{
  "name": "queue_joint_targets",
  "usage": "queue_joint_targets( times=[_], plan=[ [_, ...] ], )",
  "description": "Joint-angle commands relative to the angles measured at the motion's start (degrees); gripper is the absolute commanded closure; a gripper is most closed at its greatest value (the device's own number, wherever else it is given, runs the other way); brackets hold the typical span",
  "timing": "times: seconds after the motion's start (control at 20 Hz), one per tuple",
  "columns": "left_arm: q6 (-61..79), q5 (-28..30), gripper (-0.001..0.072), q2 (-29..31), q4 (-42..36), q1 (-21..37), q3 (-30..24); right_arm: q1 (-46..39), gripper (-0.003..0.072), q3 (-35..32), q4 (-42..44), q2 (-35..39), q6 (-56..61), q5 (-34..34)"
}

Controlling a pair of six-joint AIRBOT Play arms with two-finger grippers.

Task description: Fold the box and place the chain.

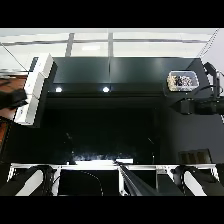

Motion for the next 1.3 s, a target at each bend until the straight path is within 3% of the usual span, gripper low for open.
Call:
queue_joint_targets(
  times=[0.0,0.15,0.25,1.25],
  plan=[
    [-3.3,14.2,0.0684,9.6,-0.3,-18.9,-10.5,8.1,0.0678,-5.7,-3.5,4.0,3.9,-15.7],
    [-8.4,23.4,0.0684,13.0,8.3,-34.2,-18.8,14.3,0.0679,-13.3,-11.4,4.6,11.4,-27.7],
    [-15.3,23.8,0.0683,12.7,15.1,-38.7,-21.4,16.5,0.0678,-16.4,-12.6,4.6,12.6,-31.8],
    [-15.5,23.8,0.0681,12.7,14.1,-39.1,-22.2,16.3,0.0679,-17.0,-12.9,4.6,12.6,-33.2]
  ],
)
